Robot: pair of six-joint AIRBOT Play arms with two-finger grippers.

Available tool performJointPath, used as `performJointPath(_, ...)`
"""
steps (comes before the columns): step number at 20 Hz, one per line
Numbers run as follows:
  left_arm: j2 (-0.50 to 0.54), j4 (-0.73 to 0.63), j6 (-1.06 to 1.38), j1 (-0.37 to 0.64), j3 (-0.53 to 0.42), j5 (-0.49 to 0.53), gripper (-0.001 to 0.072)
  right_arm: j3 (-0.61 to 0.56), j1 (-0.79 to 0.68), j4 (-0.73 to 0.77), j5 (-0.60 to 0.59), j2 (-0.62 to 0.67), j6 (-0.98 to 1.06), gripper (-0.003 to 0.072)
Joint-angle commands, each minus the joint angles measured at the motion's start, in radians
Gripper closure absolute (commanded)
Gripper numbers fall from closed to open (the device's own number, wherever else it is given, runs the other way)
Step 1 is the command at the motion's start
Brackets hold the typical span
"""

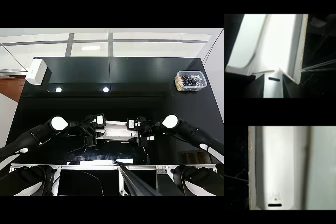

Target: Fold the box and place the chain.

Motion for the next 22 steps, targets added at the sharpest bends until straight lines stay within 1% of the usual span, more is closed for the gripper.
performJointPath(1, -0.021, -0.021, 0.008, -0.037, 0.001, 0.018, 0.0436, 0.000, 0.001, 0.003, 0.000, -0.001, 0.002, 0.0259)
performJointPath(3, -0.026, -0.021, 0.008, -0.053, 0.002, 0.051, 0.0436, 0.000, 0.001, 0.003, 0.000, 0.000, 0.002, 0.0259)
performJointPath(4, -0.026, -0.021, 0.006, -0.055, 0.002, 0.051, 0.0472, 0.000, 0.001, 0.003, 0.000, 0.000, 0.002, 0.0260)
performJointPath(5, -0.026, -0.020, 0.006, -0.055, 0.001, 0.043, 0.0570, 0.000, 0.001, 0.003, 0.000, 0.000, 0.002, 0.0259)
performJointPath(6, -0.026, -0.020, 0.006, -0.056, 0.001, 0.042, 0.0569, 0.000, 0.001, 0.003, 0.000, -0.001, 0.002, 0.0259)
performJointPath(7, -0.026, -0.020, 0.006, -0.056, 0.001, 0.042, 0.0558, 0.000, 0.001, 0.003, 0.000, 0.000, 0.002, 0.0260)
performJointPath(9, -0.026, -0.020, 0.007, -0.056, 0.002, 0.047, 0.0449, 0.000, 0.001, 0.003, 0.000, -0.001, 0.002, 0.0260)
performJointPath(10, -0.026, -0.019, 0.007, -0.056, 0.002, 0.049, 0.0406, 0.000, 0.001, 0.003, 0.000, 0.000, 0.002, 0.0260)
performJointPath(12, -0.026, -0.018, 0.007, -0.056, 0.002, 0.049, 0.0392, 0.000, 0.001, 0.003, 0.000, -0.001, 0.002, 0.0260)
performJointPath(13, -0.026, -0.018, 0.007, -0.056, 0.002, 0.049, 0.0326, 0.000, 0.001, 0.003, 0.000, 0.000, 0.002, 0.0259)
performJointPath(14, -0.026, -0.018, 0.007, -0.056, 0.002, 0.049, 0.0306, 0.000, 0.001, 0.003, 0.000, -0.001, 0.002, 0.0259)
performJointPath(16, -0.026, -0.018, 0.007, -0.056, 0.002, 0.049, 0.0368, 0.000, 0.001, 0.003, 0.000, 0.000, 0.002, 0.0259)
performJointPath(18, -0.026, -0.018, 0.007, -0.056, 0.002, 0.048, 0.0281, 0.000, 0.001, 0.002, 0.000, 0.000, 0.002, 0.0259)
performJointPath(20, -0.026, -0.017, 0.007, -0.055, 0.002, 0.050, 0.0280, 0.000, 0.001, 0.002, 0.000, 0.000, 0.002, 0.0259)
performJointPath(21, -0.023, -0.016, 0.003, -0.055, 0.002, 0.049, 0.0304, 0.000, 0.001, 0.002, 0.000, 0.000, 0.002, 0.0259)
performJointPath(22, -0.013, -0.011, -0.034, -0.054, 0.002, 0.049, 0.0450, 0.000, 0.001, 0.002, 0.000, 0.000, 0.002, 0.0259)
